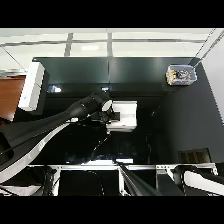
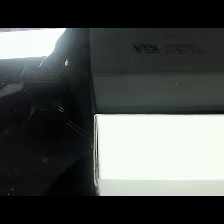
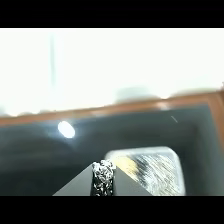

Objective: Fold the box and place the chain.

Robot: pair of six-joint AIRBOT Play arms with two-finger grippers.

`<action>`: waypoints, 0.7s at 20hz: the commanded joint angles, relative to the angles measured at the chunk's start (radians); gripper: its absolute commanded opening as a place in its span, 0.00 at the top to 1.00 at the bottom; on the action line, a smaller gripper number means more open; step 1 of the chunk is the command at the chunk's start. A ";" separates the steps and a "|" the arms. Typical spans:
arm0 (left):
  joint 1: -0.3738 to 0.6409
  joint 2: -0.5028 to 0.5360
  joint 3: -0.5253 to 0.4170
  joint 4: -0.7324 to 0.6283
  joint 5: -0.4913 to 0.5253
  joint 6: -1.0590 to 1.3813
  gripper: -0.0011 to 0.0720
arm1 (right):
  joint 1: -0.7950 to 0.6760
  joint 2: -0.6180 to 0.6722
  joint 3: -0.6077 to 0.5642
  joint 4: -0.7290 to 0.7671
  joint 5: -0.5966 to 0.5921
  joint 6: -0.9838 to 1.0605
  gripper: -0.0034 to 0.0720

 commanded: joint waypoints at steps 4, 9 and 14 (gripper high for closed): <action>0.001 0.000 0.000 0.000 0.000 0.000 0.94 | 0.044 0.200 -0.114 0.150 0.099 -0.006 0.93; 0.001 0.000 0.000 0.000 0.000 0.000 0.94 | 0.169 0.304 -0.329 0.212 0.223 -0.018 0.93; 0.001 0.000 0.000 0.000 0.000 0.000 0.94 | 0.331 0.311 -0.606 0.410 0.336 -0.048 0.93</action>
